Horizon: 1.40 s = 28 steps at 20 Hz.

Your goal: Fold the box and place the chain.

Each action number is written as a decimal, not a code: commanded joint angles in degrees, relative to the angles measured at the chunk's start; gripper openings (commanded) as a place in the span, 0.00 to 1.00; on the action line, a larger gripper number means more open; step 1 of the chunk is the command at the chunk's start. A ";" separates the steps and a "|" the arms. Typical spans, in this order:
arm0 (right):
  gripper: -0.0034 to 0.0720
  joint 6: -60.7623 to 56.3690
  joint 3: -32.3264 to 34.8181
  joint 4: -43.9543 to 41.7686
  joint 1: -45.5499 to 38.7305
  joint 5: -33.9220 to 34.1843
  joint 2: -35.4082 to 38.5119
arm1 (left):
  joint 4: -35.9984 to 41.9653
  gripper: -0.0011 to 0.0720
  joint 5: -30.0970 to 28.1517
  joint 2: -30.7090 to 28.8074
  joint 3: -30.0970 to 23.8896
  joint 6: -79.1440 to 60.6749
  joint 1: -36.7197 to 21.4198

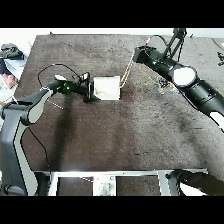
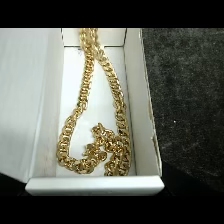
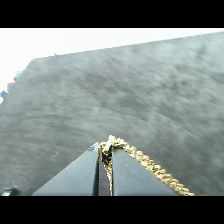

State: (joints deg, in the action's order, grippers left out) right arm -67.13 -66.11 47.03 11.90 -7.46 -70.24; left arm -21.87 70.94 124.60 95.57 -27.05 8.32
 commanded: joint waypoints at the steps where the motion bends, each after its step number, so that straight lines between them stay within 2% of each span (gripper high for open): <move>1: 0.03 1.03 -1.27 1.62 3.54 2.56 -0.44 | 0.00 0.59 -0.02 0.04 0.02 -0.02 -0.02; 6: 0.03 0.96 -1.36 1.11 6.23 3.65 -3.08 | 0.02 0.59 -0.02 0.04 0.02 -0.02 -0.02; 13: 0.03 2.08 -8.57 2.03 9.01 3.69 -3.10 | 0.02 0.59 -0.02 0.04 0.02 -0.02 -0.02; 28: 0.03 2.03 -8.92 2.01 9.90 5.51 -3.10 | 0.00 0.59 -0.02 0.04 0.02 -0.02 -0.02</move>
State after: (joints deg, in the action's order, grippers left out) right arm -65.10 -74.94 49.06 21.32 -2.28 -73.32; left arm -21.85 70.94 124.60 95.57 -27.07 8.29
